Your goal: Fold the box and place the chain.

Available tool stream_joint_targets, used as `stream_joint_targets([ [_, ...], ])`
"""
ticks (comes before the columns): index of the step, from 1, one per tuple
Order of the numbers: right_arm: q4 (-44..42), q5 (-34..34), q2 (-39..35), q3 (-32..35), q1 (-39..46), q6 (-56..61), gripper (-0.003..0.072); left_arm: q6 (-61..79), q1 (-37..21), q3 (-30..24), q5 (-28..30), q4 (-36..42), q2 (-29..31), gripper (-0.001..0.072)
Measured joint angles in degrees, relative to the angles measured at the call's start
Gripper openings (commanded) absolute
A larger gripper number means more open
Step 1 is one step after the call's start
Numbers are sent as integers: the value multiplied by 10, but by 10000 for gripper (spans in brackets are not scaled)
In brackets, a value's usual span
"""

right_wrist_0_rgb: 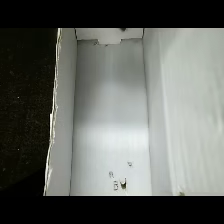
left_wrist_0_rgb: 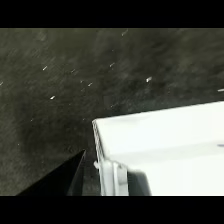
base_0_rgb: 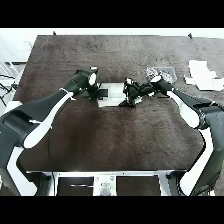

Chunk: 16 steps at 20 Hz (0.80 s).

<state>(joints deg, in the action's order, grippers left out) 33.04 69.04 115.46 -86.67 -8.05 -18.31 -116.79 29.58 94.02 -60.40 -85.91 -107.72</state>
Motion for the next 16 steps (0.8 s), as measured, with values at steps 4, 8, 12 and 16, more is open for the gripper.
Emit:
stream_joint_targets([
  [4,0,0,0,0,0,0,583,-5,0,0,7,-2,0,229],
  [8,0,0,0,0,0,0,583,-6,0,1,10,-3,1,174],
  [12,-1,2,0,0,0,1,583,-13,1,1,4,-5,1,19],
  [16,-1,2,0,0,0,1,583,-14,0,1,4,-2,0,24],
])
